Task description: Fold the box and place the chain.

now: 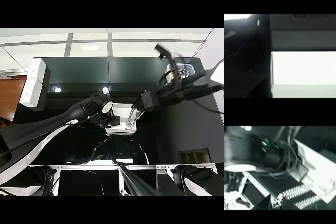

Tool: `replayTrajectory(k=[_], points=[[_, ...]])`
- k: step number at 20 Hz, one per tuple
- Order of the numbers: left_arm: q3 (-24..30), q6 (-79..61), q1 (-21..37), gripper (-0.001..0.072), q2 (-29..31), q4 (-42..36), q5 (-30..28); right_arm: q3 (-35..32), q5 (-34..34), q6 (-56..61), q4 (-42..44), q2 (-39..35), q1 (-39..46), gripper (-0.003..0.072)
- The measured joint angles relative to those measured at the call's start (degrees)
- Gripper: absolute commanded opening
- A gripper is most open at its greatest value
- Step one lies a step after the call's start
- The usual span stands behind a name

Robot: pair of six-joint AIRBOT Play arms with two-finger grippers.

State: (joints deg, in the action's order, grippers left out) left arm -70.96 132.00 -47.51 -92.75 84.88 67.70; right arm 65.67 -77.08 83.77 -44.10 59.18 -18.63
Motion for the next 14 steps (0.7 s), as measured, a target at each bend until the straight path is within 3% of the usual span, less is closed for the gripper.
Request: replayTrajectory(k=[6,8,14], points=[[0.0,0.0,0.0,0.0028,0.0,0.15,-0.04,-11.17,11.32,0.5,0.59,0.0,-2.56,0.0022],[0.0,0.0,0.0,0.0028,0.0,0.15,-0.07,-12.79,13.81,0.74,0.46,0.0,-2.91,0.035],[0.0,-0.02,0.0,0.0028,0.0,0.13,-0.13,-14.38,16.63,1.18,-4.11,0.0,2.32,0.0365]])
